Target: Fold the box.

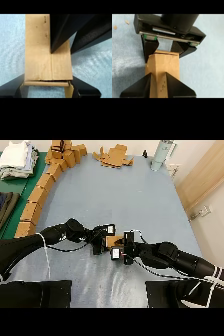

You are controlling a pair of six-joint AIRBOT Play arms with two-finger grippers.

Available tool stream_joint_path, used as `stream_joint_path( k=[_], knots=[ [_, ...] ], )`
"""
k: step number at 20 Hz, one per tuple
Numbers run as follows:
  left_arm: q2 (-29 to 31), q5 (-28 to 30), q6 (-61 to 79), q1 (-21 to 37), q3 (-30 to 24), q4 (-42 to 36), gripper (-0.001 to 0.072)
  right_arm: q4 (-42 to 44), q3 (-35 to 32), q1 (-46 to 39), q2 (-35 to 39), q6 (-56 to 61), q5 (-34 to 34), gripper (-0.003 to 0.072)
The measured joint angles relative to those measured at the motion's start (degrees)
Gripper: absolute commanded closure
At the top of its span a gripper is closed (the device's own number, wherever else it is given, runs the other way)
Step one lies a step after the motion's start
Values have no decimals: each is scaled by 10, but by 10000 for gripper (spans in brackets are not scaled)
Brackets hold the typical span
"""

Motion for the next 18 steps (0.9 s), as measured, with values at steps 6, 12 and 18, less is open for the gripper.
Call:
stream_joint_path(
  k=[6,12,18],
  knots=[
    [0,0,-1,0,0,-1,201,2,0,0,18,0,3,391],
    [0,0,0,0,0,0,201,2,0,0,9,0,5,249],
    [0,0,0,0,0,0,201,2,0,0,-10,0,7,394]
  ],
)
